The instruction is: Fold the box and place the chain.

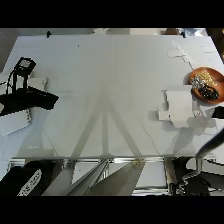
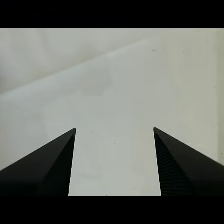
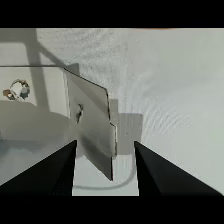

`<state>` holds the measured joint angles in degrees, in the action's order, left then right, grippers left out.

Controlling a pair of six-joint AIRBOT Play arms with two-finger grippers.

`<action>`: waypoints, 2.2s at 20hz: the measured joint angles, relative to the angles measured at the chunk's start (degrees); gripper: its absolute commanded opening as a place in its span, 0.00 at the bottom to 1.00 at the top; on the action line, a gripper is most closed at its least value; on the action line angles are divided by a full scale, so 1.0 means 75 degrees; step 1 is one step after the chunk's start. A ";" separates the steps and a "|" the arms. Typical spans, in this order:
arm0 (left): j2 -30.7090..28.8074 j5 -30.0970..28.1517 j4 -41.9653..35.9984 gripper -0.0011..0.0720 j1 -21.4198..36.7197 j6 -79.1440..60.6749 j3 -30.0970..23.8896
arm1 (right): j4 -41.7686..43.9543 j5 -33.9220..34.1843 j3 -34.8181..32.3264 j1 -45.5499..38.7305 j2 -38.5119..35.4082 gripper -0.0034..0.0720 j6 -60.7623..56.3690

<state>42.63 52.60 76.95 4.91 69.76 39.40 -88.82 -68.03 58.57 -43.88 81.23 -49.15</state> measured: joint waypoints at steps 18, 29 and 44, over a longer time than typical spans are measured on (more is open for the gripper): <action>0.0000 0.0000 0.0000 0.73 0.0000 0.0000 0.0000 | 0.2830 -0.0504 0.0009 -0.0006 0.0542 0.06 0.0513; 0.0000 -0.0003 0.0000 0.73 0.0000 0.0000 0.0000 | 0.5432 -0.2323 0.0015 0.1489 0.0102 0.06 0.0804; 0.0000 0.0000 0.0000 0.73 0.0000 0.0000 0.0000 | 0.6994 0.3483 -0.0638 0.6280 0.0090 0.05 0.0781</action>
<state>42.63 52.60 76.95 4.91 69.76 39.40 -36.36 -41.91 53.78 3.22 81.91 -43.29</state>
